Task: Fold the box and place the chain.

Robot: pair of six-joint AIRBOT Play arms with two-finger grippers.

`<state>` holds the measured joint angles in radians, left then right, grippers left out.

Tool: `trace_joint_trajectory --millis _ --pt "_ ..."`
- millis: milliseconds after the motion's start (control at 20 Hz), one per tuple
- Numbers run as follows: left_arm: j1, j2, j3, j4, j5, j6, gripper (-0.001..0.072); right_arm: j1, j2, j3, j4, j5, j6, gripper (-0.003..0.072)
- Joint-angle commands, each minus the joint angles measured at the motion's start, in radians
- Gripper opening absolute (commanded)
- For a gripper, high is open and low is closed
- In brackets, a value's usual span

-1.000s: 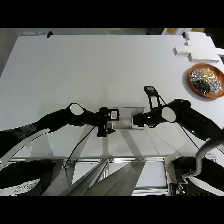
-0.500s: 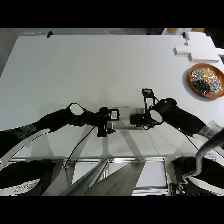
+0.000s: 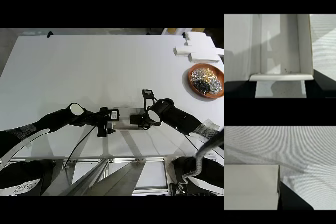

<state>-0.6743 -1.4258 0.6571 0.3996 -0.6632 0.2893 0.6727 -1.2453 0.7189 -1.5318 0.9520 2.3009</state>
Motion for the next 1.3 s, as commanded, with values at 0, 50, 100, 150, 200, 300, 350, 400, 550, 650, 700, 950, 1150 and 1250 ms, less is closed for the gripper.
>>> trace_joint_trajectory --millis 0,50,100,150,200,300,350,400,550,650,700,950,1150,1250 --pt "0.000 0.000 0.000 0.000 0.000 -0.001 0.0275 0.001 -0.002 0.000 0.003 -0.002 0.006 0.0023" --pt "0.000 0.000 0.000 0.001 0.001 -0.001 0.0275 0.001 -0.002 0.000 0.003 -0.002 0.006 0.0067" --pt "0.000 0.000 0.000 0.001 0.000 -0.001 0.0275 0.001 -0.002 0.000 0.003 -0.002 0.006 0.0126" --pt "0.000 0.000 0.000 0.000 0.000 -0.001 0.0275 0.001 -0.002 0.000 0.003 -0.002 0.006 0.0137" --pt "0.000 0.000 0.000 0.000 0.001 -0.001 0.0275 0.001 -0.002 0.000 0.003 -0.002 0.006 0.0137" --pt "0.000 0.000 0.000 0.001 0.000 -0.001 0.0275 0.001 -0.002 0.000 0.003 -0.002 0.006 0.0137" --pt "0.000 0.000 0.000 0.001 0.000 -0.001 0.0275 0.001 -0.003 0.000 0.003 -0.002 0.006 0.0137" --pt "0.000 0.000 0.000 0.001 0.000 -0.001 0.0275 0.001 -0.005 0.000 0.003 -0.002 0.006 0.0136" --pt "0.000 0.000 0.000 0.000 0.000 -0.001 0.0275 0.001 -0.014 0.000 0.018 0.000 0.002 0.0021" --pt "0.000 0.000 0.000 0.000 0.001 -0.001 0.0275 0.001 -0.006 0.000 0.017 0.002 -0.020 0.0036" --pt "0.000 0.000 0.000 0.001 0.000 -0.001 0.0275 0.001 0.002 0.000 0.017 0.005 -0.043 0.0159" --pt "0.000 0.000 0.000 0.000 0.000 -0.001 0.0275 -0.006 0.116 0.000 0.008 0.076 -0.247 0.0324" --pt "0.000 0.000 0.000 0.000 0.001 -0.001 0.0275 -0.080 0.214 0.111 0.118 0.235 -0.528 0.0406" --pt "0.000 0.000 0.000 0.001 0.000 -0.001 0.0275 -0.153 0.216 0.241 0.136 0.307 -0.620 0.0398"
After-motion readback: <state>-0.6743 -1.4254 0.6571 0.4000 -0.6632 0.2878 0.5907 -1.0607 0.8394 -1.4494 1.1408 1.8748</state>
